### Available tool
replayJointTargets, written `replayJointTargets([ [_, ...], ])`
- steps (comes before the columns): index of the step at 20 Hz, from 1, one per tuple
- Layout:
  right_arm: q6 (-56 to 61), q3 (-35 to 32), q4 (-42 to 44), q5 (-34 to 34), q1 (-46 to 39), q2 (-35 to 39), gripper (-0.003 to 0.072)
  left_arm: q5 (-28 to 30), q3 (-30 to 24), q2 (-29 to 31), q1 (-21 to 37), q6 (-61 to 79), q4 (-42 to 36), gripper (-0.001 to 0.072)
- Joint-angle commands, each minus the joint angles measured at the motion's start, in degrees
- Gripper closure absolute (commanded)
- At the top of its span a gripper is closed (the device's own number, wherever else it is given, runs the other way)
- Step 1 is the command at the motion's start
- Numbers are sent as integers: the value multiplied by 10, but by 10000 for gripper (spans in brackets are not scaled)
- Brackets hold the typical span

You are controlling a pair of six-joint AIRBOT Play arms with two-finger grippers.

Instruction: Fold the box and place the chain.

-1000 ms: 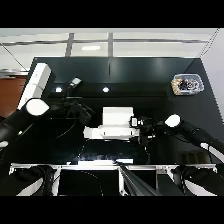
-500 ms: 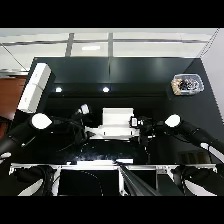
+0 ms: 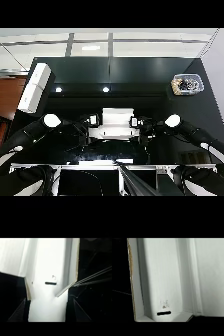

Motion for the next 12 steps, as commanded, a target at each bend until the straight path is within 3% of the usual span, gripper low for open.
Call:
replayJointTargets([
  [1, 0, 0, 0, 0, 0, 0, 260, -3, 13, -21, -18, 23, -19, 179],
  [2, 0, 0, 0, 0, 0, 0, 260, -1, 18, -23, -23, 25, -19, 239],
  [3, 0, 0, 0, 0, 0, 0, 260, 3, 21, -24, -28, 35, -19, 254],
  [5, 0, 0, 0, 0, 0, 0, 260, 12, 27, -24, -28, 35, -17, 442],
  [9, 0, 0, 0, 0, 0, 0, 260, 11, 29, -24, -28, 33, -19, 447],
  [12, 0, 0, 0, 0, 0, 0, 260, -2, 29, -26, -28, 14, -57, 491],
])
